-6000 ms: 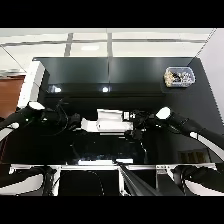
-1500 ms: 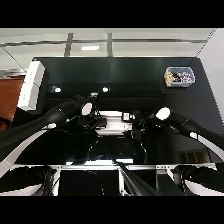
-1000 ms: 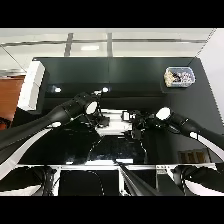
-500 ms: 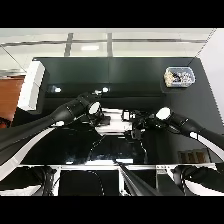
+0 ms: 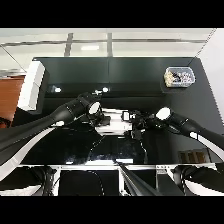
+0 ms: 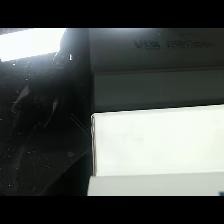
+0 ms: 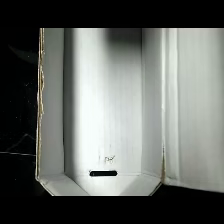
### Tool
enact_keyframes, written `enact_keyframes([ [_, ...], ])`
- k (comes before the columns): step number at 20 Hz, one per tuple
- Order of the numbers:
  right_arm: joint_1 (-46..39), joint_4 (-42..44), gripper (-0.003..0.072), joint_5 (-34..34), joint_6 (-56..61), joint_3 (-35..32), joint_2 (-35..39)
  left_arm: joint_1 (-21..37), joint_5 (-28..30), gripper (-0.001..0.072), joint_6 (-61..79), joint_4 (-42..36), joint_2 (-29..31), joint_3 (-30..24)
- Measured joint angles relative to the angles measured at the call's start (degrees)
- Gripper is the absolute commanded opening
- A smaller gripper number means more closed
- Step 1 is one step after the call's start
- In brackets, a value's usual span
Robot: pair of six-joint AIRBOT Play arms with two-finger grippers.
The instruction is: Fold the box and place the chain.
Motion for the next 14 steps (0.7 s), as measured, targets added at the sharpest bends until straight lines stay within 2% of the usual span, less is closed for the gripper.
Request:
enact_keyframes([
  [14, 0.0, 0.1, 0.0127, -0.3, -0.1, 0.0, 0.0, 0.0, -0.2, 0.0025, 0.0, -0.5, 0.0, 0.0],
])
